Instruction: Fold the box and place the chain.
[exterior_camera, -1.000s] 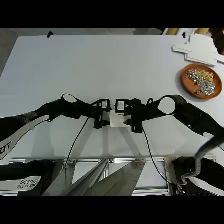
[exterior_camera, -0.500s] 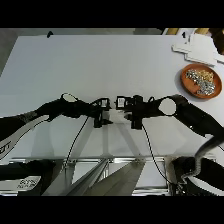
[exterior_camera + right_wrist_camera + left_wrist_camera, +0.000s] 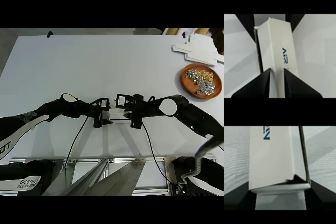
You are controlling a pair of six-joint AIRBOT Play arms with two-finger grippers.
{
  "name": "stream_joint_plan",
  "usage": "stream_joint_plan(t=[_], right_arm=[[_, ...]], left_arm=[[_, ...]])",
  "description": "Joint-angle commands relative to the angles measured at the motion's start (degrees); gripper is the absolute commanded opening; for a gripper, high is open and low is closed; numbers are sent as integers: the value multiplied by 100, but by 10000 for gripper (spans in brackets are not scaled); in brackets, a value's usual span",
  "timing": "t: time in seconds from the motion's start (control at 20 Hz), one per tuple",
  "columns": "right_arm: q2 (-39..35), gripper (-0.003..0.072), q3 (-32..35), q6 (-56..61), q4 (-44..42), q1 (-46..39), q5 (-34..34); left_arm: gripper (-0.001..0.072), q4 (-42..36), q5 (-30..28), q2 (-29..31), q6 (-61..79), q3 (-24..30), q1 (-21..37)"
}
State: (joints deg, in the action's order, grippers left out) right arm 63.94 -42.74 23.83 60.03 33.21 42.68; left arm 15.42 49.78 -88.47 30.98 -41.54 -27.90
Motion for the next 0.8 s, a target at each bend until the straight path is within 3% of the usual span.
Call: stream_joint_plan(t=[0.0, 0.35, 0.5, 0.75], right_arm=[[68, 161, 7, 13, -2, 0, -28], [269, 208, 7, 13, -33, 0, 505], [260, 380, 7, -33, -317, 0, 603], [105, 415, 2, -35, -649, 0, 656]], left_arm=[[82, 2, 17, -2, 4, 0, -4], [82, 2, 17, -2, 4, 0, -4], [82, 2, 17, -2, 4, 0, -4], [82, 2, 17, -2, 4, 0, -4]])
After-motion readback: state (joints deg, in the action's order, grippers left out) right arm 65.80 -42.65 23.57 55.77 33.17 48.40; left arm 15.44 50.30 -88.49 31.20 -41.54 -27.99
